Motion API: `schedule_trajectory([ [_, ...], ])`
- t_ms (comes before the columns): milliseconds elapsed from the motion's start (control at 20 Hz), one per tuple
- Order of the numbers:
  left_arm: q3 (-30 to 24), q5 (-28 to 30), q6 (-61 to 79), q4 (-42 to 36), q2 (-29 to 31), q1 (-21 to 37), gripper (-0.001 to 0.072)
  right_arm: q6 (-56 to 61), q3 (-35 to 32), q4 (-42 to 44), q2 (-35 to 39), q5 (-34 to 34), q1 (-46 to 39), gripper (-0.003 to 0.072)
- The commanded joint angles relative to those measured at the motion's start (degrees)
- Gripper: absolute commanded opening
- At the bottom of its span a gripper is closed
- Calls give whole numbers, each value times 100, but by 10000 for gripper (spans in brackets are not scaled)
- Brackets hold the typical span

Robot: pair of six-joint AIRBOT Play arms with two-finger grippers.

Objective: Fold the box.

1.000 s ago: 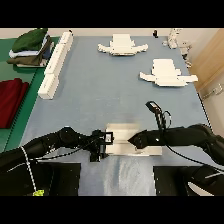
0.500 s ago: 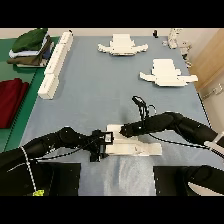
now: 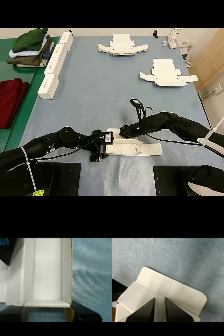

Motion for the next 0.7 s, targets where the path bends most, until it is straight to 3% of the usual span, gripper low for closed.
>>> schedule_trajectory([
  [0, -2, 2, 7, 4, -2, 2, 422, -2, 7, -42, 7, -9, 4, 198],
  [200, -2, 2, 7, 4, -2, 2, 422, -726, 7, -127, 619, -404, 0, 198],
  [650, -2, 2, 7, 4, -2, 2, 423, -2299, -48, -994, 3097, -2857, 4, 214],
])
